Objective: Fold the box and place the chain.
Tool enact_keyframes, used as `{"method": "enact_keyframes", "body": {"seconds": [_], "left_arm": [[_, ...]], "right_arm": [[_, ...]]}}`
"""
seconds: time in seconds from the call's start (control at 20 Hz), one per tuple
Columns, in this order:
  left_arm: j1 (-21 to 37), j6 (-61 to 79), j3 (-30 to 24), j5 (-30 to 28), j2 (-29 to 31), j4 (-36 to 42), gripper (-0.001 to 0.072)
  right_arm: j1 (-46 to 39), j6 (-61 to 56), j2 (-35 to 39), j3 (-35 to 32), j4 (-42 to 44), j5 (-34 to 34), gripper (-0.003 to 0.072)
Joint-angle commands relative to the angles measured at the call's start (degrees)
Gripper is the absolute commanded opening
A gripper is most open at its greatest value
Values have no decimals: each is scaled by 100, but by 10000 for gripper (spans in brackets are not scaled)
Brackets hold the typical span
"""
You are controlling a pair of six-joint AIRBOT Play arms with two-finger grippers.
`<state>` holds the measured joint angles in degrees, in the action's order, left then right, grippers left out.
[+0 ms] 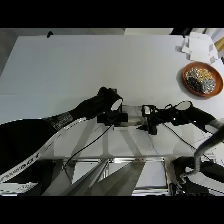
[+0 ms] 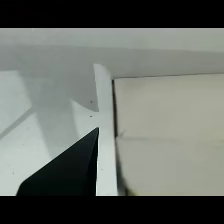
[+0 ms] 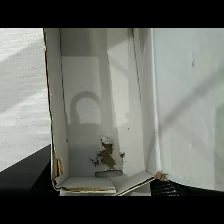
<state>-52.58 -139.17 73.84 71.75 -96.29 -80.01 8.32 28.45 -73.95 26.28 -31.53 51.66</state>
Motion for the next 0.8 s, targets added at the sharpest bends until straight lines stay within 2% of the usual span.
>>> {"method": "enact_keyframes", "body": {"seconds": [0.0,0.2,0.25,0.3,0.45,0.65,0.75], "left_arm": [[96,162,4,160,4,170,211],[188,160,4,98,-7,240,198],[188,157,4,94,-20,245,177],[186,162,4,94,-44,262,116],[149,160,4,92,-155,372,94],[76,179,4,92,-219,363,3],[76,186,4,114,-214,363,2]], "right_arm": [[0,-7,2,2,2,0,297],[0,-7,2,2,2,2,297],[0,-7,2,2,2,2,297],[0,-7,2,2,2,0,297],[0,-7,2,2,2,0,297],[0,-7,2,2,2,0,297],[0,-7,2,2,2,0,297]]}}
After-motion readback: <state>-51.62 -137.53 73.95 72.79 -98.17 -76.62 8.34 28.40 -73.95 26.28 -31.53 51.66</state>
